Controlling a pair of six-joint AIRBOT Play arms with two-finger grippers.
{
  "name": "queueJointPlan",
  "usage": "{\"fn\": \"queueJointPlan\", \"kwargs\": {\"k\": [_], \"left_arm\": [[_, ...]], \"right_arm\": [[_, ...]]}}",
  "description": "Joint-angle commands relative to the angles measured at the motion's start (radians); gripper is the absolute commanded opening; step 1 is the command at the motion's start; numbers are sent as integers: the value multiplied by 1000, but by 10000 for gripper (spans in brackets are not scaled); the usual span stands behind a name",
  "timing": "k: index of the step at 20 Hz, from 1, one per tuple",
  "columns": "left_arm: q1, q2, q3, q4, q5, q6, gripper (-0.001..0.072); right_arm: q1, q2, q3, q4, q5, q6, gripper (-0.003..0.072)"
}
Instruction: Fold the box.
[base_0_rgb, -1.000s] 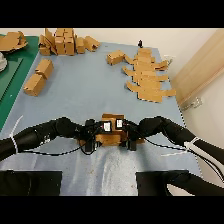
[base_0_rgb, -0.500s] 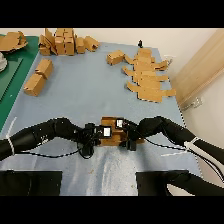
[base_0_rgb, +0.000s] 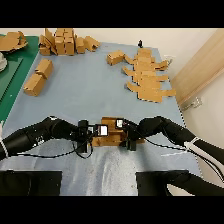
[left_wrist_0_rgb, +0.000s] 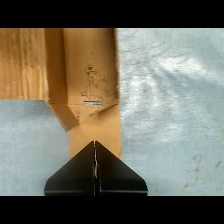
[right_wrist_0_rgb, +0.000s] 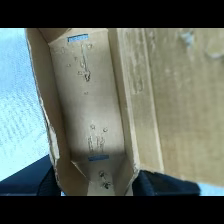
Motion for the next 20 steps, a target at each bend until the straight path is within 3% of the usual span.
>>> {"fn": "queueJointPlan", "kwargs": {"k": [1,7,8,9,10,12,20], "left_arm": [[1,-31,0,26,64,9,12],[0,-55,13,14,50,55,13],[0,-55,20,14,46,56,128],[0,-55,24,10,46,50,375],[0,-55,26,7,45,49,395],[0,-56,25,7,35,50,296],[-1,-80,30,-106,42,142,301]], "right_arm": [[0,0,0,0,0,0,522],[0,0,0,0,0,0,522],[0,0,0,0,0,0,522],[0,0,0,0,0,0,522],[0,0,0,0,0,0,522],[0,0,0,0,0,0,522],[0,0,0,0,0,0,522]]}}
